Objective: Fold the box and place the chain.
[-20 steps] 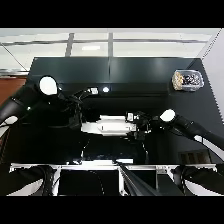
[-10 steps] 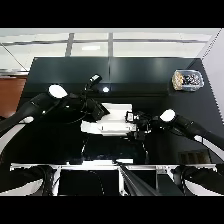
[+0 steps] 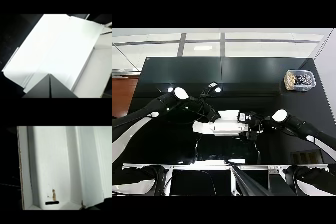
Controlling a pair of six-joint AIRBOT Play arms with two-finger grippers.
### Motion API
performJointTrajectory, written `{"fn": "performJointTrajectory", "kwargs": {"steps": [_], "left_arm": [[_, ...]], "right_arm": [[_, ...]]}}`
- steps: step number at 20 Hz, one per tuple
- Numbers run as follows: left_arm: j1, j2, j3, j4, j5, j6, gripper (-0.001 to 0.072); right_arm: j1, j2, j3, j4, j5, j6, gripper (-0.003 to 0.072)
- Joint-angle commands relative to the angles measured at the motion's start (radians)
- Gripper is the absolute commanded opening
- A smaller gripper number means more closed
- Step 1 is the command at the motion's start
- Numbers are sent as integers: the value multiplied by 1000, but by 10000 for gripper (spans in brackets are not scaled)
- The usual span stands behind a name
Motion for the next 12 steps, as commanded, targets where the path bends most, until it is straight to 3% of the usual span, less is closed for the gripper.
{"fn": "performJointTrajectory", "kwargs": {"steps": [1,4,6,10,11,12], "left_arm": [[10,20,30,58,-36,-43,25],[41,124,74,212,-81,-154,25],[82,228,61,245,-132,-160,25],[147,370,-61,265,-372,57,40],[146,376,-99,268,-388,122,247],[135,375,-132,264,-372,212,604]], "right_arm": [[0,-1,0,1,-2,2,220],[0,-1,0,1,-2,2,220],[0,-1,0,1,-2,2,220],[0,-1,0,1,-2,2,220],[0,-1,0,1,-1,2,220],[0,-1,0,1,-1,2,220]]}}
